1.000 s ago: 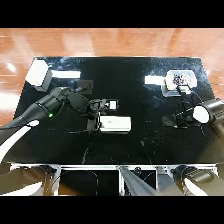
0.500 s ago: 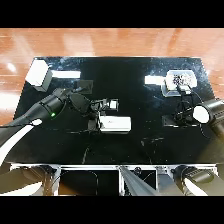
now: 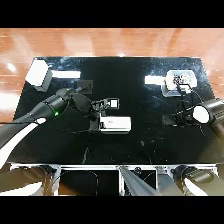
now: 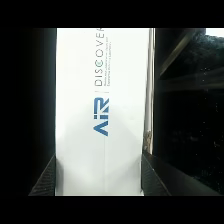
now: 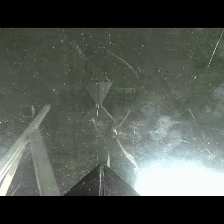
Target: Fold the box and place the chain.
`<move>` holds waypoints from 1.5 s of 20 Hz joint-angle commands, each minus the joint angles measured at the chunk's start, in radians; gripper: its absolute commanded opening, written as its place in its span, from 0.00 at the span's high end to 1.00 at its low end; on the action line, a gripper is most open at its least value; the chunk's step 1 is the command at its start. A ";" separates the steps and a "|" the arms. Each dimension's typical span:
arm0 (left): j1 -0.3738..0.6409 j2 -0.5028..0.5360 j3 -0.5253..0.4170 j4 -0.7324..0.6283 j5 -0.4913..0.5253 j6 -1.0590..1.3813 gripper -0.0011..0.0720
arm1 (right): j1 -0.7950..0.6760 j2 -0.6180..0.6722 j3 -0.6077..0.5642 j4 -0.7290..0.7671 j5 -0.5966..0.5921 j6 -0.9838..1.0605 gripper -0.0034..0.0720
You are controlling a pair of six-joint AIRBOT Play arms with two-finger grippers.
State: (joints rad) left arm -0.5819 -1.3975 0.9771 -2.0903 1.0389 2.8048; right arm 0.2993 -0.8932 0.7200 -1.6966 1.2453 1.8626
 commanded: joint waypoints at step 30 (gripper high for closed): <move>1.305 0.270 0.001 0.201 0.156 -0.504 0.96 | 0.000 0.001 0.000 -0.003 -0.112 -0.002 0.91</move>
